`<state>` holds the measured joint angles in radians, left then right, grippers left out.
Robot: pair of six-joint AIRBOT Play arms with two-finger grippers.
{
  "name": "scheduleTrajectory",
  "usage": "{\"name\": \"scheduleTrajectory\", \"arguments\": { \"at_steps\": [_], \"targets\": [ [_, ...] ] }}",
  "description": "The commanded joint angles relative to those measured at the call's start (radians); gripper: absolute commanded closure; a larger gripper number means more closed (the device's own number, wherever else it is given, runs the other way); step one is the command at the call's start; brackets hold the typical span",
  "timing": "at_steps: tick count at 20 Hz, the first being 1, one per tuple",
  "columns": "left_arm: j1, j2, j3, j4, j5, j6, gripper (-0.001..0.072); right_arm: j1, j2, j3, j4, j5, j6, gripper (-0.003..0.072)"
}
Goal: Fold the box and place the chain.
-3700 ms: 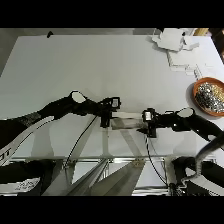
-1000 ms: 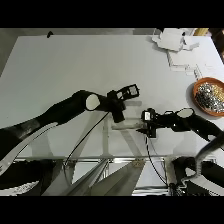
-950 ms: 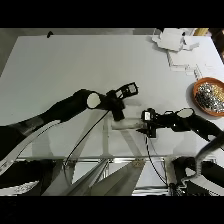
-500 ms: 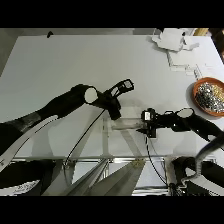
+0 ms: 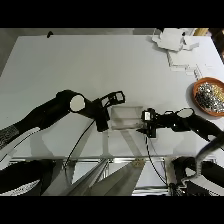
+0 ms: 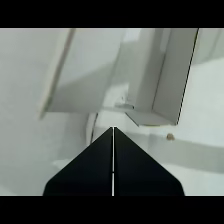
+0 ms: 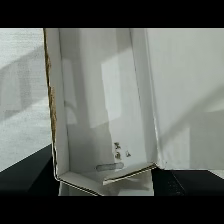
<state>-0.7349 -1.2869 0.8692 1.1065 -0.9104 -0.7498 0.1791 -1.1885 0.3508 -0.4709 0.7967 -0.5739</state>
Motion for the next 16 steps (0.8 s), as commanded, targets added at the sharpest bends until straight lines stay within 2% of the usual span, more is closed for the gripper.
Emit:
{"name": "scheduleTrajectory", "arguments": {
  "at_steps": [1,3,5,8,10,13,14,16],
  "targets": [
    [0.020,0.004,-0.088,0.000,0.011,0.121,0.0706,0.000,0.000,0.000,0.000,0.000,0.000,0.0250],
    [0.048,0.004,-0.112,0.012,0.013,0.130,0.0705,0.000,0.000,0.000,0.000,0.000,0.000,0.0250],
    [0.071,0.005,-0.121,0.008,0.021,0.210,0.0661,0.000,0.000,0.000,0.000,0.000,0.000,0.0250],
    [0.084,0.004,-0.123,-0.002,0.084,0.345,0.0455,0.000,0.000,0.000,0.000,0.000,0.000,0.0250],
    [0.084,0.004,-0.123,-0.052,0.122,0.441,0.0356,0.000,0.000,0.000,0.000,0.000,0.000,0.0250],
    [0.084,-0.005,-0.124,-0.125,0.145,0.561,0.0337,0.000,0.000,0.000,0.000,0.000,0.000,0.0250],
    [0.084,-0.015,-0.127,-0.129,0.153,0.583,0.0308,0.000,0.000,0.000,0.000,0.000,0.000,0.0250],
    [0.080,-0.034,-0.131,-0.131,0.156,0.597,0.0308,0.000,0.000,0.000,0.000,0.000,0.000,0.0250]
  ]
}}
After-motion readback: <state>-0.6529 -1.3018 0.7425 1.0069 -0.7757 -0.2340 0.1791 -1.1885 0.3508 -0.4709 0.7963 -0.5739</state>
